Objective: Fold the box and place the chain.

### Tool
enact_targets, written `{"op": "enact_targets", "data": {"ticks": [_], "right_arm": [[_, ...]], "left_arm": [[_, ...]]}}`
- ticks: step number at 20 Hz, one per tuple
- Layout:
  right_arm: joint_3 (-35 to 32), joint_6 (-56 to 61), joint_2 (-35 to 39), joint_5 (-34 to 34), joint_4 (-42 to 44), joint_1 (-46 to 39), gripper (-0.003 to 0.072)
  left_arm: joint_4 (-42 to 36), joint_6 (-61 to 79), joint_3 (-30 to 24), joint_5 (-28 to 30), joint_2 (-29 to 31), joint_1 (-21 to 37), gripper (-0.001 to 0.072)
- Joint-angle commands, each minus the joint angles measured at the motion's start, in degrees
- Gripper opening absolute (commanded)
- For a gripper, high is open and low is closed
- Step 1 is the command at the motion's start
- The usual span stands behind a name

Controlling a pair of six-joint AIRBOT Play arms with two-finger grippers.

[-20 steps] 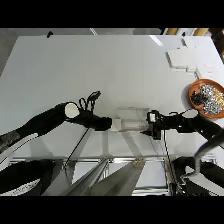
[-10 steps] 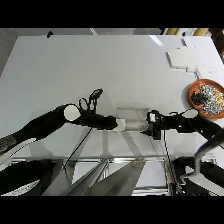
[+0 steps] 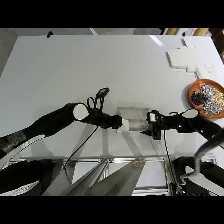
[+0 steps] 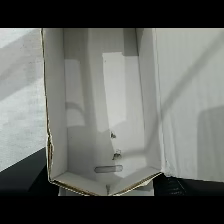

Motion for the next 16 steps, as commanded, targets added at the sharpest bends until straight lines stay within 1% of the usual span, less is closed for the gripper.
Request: {"op": "enact_targets", "data": {"ticks": [1,4,7,11,16], "right_arm": [[0.0,-0.02,0.04,0.02,-0.02,0.0,0.0411],[0.0,-0.02,0.04,0.02,-0.02,0.0,0.0411],[0.0,-0.02,0.04,0.02,-0.02,0.0,0.0411],[0.0,-0.02,0.04,0.02,-0.02,0.0,0.0411],[0.0,-0.02,0.04,0.02,0.0,0.0,0.0411]], "left_arm": [[8.07,-8.37,2.84,-2.14,-1.9,-1.29,0.0353],[12.79,-14.45,4.17,-3.04,-2.4,-1.92,0.0352],[17.4,-19.74,6.93,-6.34,-4.24,-2.97,0.0352],[23.67,-25.18,13.77,-14.91,-9.68,-5.29,0.0351],[30.18,-36.52,24.13,-25.66,-17.57,-7.1,0.0346]]}}
